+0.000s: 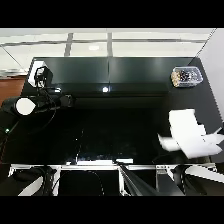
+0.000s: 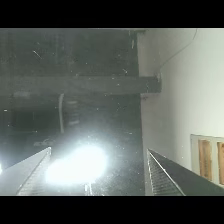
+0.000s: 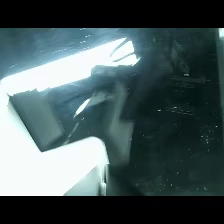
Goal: Fold the box and place the chain.
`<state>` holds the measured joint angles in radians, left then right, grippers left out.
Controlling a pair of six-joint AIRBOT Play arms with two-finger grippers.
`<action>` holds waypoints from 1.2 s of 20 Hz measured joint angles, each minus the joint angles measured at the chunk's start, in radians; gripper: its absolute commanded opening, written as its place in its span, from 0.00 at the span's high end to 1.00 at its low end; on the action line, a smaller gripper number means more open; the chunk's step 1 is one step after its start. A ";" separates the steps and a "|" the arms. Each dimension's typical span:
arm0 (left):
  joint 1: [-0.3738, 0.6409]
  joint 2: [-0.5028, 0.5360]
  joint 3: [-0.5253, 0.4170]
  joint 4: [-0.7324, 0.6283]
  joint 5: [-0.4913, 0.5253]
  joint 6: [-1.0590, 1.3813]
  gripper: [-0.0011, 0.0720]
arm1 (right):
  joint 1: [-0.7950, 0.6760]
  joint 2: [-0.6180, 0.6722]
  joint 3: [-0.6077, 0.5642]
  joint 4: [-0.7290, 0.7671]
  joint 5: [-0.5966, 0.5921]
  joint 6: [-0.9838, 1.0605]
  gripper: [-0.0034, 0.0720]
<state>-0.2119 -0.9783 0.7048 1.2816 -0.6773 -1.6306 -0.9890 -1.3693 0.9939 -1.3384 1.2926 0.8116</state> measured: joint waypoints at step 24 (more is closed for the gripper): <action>0.005 -0.111 0.012 -0.263 -0.026 0.101 0.02 | 1.065 0.424 -0.648 1.178 -0.608 -0.182 0.93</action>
<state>-0.2073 -1.0897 0.7166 1.0187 -0.7033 -1.5291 0.0765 -0.9451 0.3462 -0.1600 0.6846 0.6292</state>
